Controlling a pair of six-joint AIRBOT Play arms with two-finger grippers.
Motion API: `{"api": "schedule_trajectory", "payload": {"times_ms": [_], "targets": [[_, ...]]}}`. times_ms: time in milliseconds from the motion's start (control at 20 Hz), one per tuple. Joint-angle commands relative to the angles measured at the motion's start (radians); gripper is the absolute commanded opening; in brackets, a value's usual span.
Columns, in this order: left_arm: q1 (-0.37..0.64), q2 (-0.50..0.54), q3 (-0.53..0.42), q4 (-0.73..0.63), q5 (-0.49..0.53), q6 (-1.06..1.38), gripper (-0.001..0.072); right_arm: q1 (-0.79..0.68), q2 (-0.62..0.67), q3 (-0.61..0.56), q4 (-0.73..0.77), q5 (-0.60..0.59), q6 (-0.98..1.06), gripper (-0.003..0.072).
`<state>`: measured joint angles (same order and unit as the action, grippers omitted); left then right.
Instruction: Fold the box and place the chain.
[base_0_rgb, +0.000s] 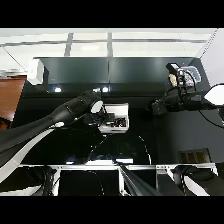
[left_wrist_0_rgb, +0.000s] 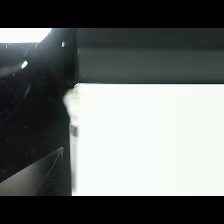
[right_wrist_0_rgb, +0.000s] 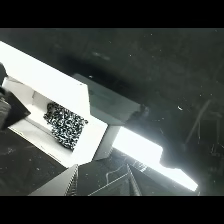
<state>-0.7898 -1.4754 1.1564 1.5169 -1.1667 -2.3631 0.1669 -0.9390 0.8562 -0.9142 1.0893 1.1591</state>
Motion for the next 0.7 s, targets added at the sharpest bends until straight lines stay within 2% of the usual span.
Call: {"api": "schedule_trajectory", "payload": {"times_ms": [0, 100, 200, 300, 350, 400, 450, 500, 550, 600, 650], "targets": [[-0.007, 0.071, 0.029, 0.132, -0.103, 0.088, 0.0514, -0.005, 0.002, -0.001, -0.014, 0.002, -0.008, 0.0358], [-0.005, 0.177, -0.001, 0.291, -0.191, 0.153, 0.0514, -0.005, 0.002, -0.001, -0.028, 0.003, -0.008, 0.0358], [0.040, 0.307, -0.101, 0.452, -0.226, 0.157, 0.0513, -0.005, 0.002, -0.001, -0.039, -0.005, -0.008, 0.0358], [0.192, 0.425, -0.256, 0.397, -0.171, 0.158, 0.0513, -0.005, 0.002, -0.001, -0.040, -0.019, -0.008, 0.0358], [0.298, 0.470, -0.343, 0.288, -0.096, 0.176, 0.0513, -0.005, 0.002, -0.001, -0.040, -0.026, -0.008, 0.0358], [0.397, 0.496, -0.418, 0.120, 0.009, 0.278, 0.0513, -0.005, 0.002, -0.001, -0.039, -0.037, -0.008, 0.0358], [0.492, 0.500, -0.487, -0.138, 0.120, 0.534, 0.0513, -0.005, 0.002, -0.001, -0.039, -0.047, -0.008, 0.0358], [0.557, 0.489, -0.537, -0.415, 0.178, 0.873, 0.0513, -0.005, 0.002, -0.001, -0.039, -0.053, -0.008, 0.0358], [0.597, 0.474, -0.576, -0.632, 0.182, 1.244, 0.0513, -0.005, 0.001, -0.001, -0.039, -0.057, -0.008, 0.0358], [0.618, 0.454, -0.601, -0.763, 0.159, 1.591, 0.0513, -0.005, 0.001, -0.001, -0.039, -0.060, -0.008, 0.0358], [0.616, 0.433, -0.615, -0.822, 0.161, 1.832, 0.0515, -0.005, 0.001, -0.001, -0.039, -0.060, -0.008, 0.0358]]}}
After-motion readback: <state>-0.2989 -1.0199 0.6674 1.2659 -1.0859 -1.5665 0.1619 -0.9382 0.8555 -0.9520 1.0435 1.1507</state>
